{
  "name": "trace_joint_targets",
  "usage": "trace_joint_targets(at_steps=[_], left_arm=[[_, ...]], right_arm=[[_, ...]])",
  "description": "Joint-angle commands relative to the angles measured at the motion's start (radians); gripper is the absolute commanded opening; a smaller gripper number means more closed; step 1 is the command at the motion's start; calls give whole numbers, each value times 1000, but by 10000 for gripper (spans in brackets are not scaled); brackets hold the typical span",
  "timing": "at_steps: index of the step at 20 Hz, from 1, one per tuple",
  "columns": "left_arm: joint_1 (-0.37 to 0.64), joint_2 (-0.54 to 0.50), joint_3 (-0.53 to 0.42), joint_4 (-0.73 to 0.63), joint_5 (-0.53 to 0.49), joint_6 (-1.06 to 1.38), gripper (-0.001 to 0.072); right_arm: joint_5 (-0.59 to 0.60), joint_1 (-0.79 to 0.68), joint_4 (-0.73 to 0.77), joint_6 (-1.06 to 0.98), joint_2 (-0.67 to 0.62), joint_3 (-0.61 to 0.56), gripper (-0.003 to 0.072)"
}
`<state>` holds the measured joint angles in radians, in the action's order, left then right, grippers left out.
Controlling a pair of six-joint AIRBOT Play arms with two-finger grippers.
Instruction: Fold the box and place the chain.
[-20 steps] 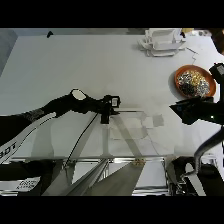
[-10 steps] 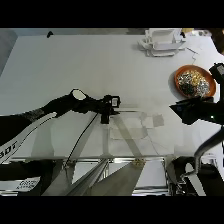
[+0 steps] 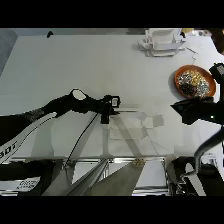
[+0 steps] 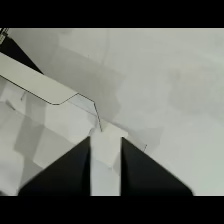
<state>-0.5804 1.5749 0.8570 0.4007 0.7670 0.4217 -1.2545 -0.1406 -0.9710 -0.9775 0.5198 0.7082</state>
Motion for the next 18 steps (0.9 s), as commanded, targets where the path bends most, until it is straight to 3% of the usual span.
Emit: trace_joint_targets(at_steps=[1,4,6,9,12,16,17,18], left_arm=[[-1,1,-1,0,0,0,12],[-1,1,-1,0,1,0,12],[-1,1,-1,0,0,0,12],[-1,1,-1,0,1,0,12],[-1,1,-1,0,1,0,11],[-1,1,-1,0,8,0,11],[-1,1,-1,0,8,0,11],[-1,1,-1,0,8,0,11]], right_arm=[[14,7,23,54,16,0,13],[16,94,74,239,100,0,14],[-51,209,63,408,172,0,14],[-112,449,-183,418,186,0,13],[-72,636,-290,318,168,-7,13],[127,759,-270,324,166,-175,15],[173,777,-284,343,166,-223,89],[220,789,-300,379,166,-267,418]])
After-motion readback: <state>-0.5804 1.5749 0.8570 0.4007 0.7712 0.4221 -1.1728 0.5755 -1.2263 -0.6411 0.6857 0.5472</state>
